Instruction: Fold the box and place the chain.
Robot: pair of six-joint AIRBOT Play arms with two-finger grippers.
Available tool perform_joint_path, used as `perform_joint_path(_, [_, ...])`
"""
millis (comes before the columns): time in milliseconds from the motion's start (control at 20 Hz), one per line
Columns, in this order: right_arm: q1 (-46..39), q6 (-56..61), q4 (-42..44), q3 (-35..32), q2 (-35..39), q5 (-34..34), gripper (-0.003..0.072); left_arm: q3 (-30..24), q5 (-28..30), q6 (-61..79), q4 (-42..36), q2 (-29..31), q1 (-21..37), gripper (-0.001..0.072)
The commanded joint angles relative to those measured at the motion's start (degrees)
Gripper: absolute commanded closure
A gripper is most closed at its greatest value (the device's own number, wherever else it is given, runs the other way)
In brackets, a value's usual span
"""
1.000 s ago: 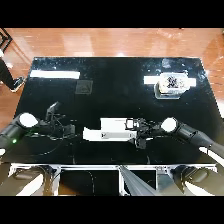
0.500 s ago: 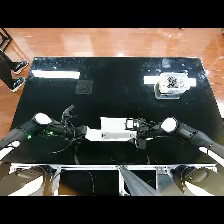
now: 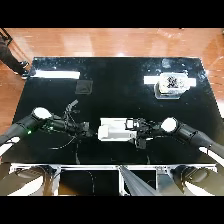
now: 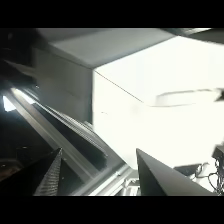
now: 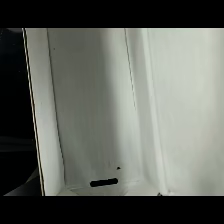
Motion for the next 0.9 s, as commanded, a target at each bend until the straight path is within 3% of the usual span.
perform_joint_path(0, [0.02, 0.02, 0.0, -0.04, 0.02, 0.0, 0.0609, 1.27, -3.06, 0.37, -0.44, -0.02, -0.04, 0.0129])
perform_joint_path(200, [0.02, 0.02, 0.0, -0.04, 0.02, 0.0, 0.061, 2.54, -3.52, 0.81, -0.68, -0.02, -1.77, 0.0129])
perform_joint_path(450, [0.02, 0.02, 0.0, -0.04, 0.02, 0.0, 0.0609, 4.17, 0.28, -0.2, -1.57, 0.26, -9.7, 0.0143])
perform_joint_path(700, [0.02, 0.02, 0.0, -0.04, 0.02, 0.02, 0.0609, 8.76, 2.69, -11.85, 9.66, 0.46, -13.62, 0.0143])
perform_joint_path(850, [0.02, 0.02, 0.0, -0.04, 0.02, 0.0, 0.061, 10.01, 2.49, -14.05, 11.52, 0.44, -13.9, 0.0143])
